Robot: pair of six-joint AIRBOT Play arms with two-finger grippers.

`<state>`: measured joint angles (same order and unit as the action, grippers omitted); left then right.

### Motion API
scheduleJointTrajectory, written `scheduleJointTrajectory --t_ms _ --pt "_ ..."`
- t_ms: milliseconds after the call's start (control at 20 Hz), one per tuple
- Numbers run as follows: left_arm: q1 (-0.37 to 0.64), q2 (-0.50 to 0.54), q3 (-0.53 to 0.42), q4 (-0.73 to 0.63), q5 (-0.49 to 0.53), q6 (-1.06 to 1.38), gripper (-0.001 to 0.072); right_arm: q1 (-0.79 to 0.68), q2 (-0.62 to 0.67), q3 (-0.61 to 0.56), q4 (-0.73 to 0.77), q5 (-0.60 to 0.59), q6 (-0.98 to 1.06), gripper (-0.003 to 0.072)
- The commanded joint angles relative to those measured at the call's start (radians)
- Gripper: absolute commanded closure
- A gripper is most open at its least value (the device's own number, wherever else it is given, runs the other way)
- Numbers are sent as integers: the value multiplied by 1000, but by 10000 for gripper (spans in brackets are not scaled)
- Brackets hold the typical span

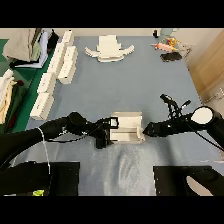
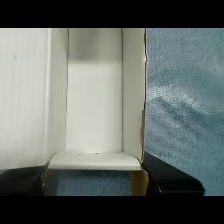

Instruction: Fold the box.

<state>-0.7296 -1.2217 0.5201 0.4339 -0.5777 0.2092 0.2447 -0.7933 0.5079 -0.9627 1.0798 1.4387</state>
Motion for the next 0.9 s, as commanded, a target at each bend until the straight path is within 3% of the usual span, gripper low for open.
scheduleJointTrajectory --t_ms 0,200,400,650,850 --pt "0 0 0 0 0 0 283 1 -8 -3 30 -19 1 245" --pt "0 0 0 0 0 0 283 95 -67 0 10 -101 46 283" --pt "0 0 0 0 0 0 283 285 -153 63 -262 -139 336 283" --pt "0 0 0 0 0 0 283 499 -280 209 -592 -43 726 284" --pt "0 0 0 0 0 0 284 584 -396 298 -687 76 887 284"
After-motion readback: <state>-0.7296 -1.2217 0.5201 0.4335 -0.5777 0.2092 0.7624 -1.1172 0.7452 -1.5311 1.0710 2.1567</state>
